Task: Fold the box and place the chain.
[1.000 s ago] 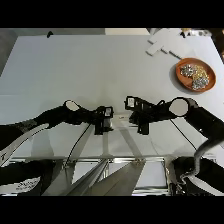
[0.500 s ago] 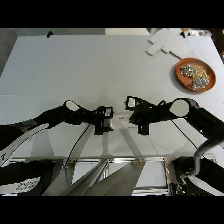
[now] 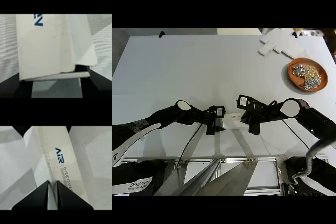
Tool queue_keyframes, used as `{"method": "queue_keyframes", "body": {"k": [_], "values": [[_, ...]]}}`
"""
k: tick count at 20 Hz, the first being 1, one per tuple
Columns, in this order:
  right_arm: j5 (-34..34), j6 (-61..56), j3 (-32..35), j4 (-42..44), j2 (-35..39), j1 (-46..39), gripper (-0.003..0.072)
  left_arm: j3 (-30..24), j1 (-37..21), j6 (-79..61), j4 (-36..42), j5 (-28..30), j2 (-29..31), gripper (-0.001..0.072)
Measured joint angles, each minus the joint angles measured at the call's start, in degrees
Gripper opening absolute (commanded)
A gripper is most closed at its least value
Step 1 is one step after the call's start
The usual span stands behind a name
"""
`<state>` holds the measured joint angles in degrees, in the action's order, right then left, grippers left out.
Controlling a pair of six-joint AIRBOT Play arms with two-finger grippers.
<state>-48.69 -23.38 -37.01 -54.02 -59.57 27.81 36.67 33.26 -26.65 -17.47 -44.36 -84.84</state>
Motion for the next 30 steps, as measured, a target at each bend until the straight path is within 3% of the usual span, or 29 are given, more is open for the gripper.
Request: {"method": "queue_keyframes", "body": {"k": [15, 18, 21, 24, 30], "values": [[0.1, -0.9, 0.1, 0.2, -0.4, 0.0, 0.01, 0.0, 0.0, -0.1, -0.1, 0.0, 0.0, 0.0012], [-0.3, -1.6, 0.2, 0.2, -1.2, 0.0, 0.0208, 0.0, 0.0, -0.1, -0.1, 0.0, 0.0, 0.0012], [-1.1, -1.9, 0.2, 0.4, -1.5, 0.0, 0.0223, 0.0, 0.0, -0.1, -0.1, 0.0, 0.0, 0.0012], [-2.6, -2.0, 0.2, 1.1, -1.6, 0.0, 0.0345, 0.0, 0.0, -0.2, -0.1, 0.0, 0.0, 0.0012], [-3.7, -2.2, 0.2, 2.4, 2.5, -0.1, 0.0345, 0.0, 0.1, -0.5, -0.5, -0.7, 0.0, 0.0012]]}}
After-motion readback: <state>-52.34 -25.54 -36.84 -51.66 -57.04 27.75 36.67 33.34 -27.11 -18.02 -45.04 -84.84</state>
